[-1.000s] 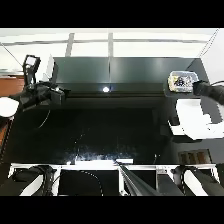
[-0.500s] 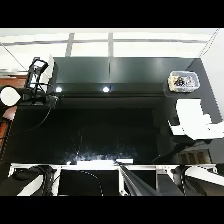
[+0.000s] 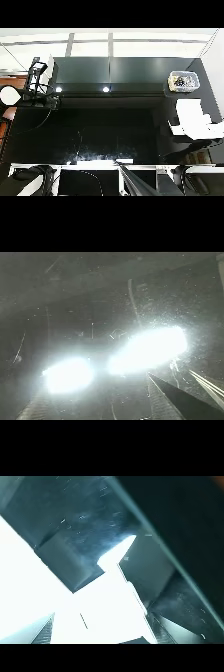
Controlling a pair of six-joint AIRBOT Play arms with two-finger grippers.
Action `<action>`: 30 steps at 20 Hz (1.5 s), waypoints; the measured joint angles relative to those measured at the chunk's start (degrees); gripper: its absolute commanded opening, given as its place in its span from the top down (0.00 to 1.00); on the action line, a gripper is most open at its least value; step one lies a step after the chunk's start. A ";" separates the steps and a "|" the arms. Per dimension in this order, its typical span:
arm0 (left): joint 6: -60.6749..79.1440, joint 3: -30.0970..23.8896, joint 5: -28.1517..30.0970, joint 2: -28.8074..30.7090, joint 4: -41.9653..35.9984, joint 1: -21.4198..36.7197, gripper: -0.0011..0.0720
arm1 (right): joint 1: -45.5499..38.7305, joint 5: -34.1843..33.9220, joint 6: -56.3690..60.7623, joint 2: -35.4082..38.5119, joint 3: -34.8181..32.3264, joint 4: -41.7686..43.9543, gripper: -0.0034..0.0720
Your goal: Fold the box and place the chain.
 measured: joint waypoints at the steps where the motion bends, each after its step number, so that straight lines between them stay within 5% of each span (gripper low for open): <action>1: -0.11 0.00 0.00 0.00 -0.09 0.00 0.02 | 0.35 0.74 -0.98 -1.20 0.39 0.52 0.00; 2: -0.24 0.00 0.00 0.00 -0.24 0.00 0.02 | 0.79 1.27 -1.84 -2.40 0.85 0.96 0.13; 4: -0.42 0.00 0.00 0.00 -0.44 0.00 0.02 | 1.40 2.05 -2.99 -4.20 1.99 1.33 0.13; 5: -0.44 0.00 0.02 0.00 -0.48 0.00 0.02 | 1.66 2.29 -3.34 -4.79 2.60 1.42 0.27; 7: -0.61 0.00 0.02 0.00 -0.59 0.00 0.02 | 1.99 2.95 -3.98 -5.53 3.82 1.53 0.35; 9: -0.61 0.00 0.02 -0.02 -0.61 0.00 0.02 | 2.19 3.78 -4.39 -5.95 4.66 1.49 0.78; 12: -0.61 0.00 -0.07 -0.09 -0.63 0.00 0.02 | 2.34 5.18 -4.72 -6.21 5.11 0.13 0.78; 13: -0.63 0.00 -0.15 -0.11 -0.63 0.00 0.02 | 2.36 5.70 -4.83 -6.23 5.22 -0.20 0.92; 25: -0.63 0.00 -0.39 -0.13 -0.63 0.00 0.02 | 10.03 9.40 -5.53 -2.73 -2.51 7.56 0.93; 30: -0.61 0.00 -0.07 -0.11 -0.61 0.00 0.02 | 21.86 0.87 -4.94 8.22 -13.94 15.72 0.93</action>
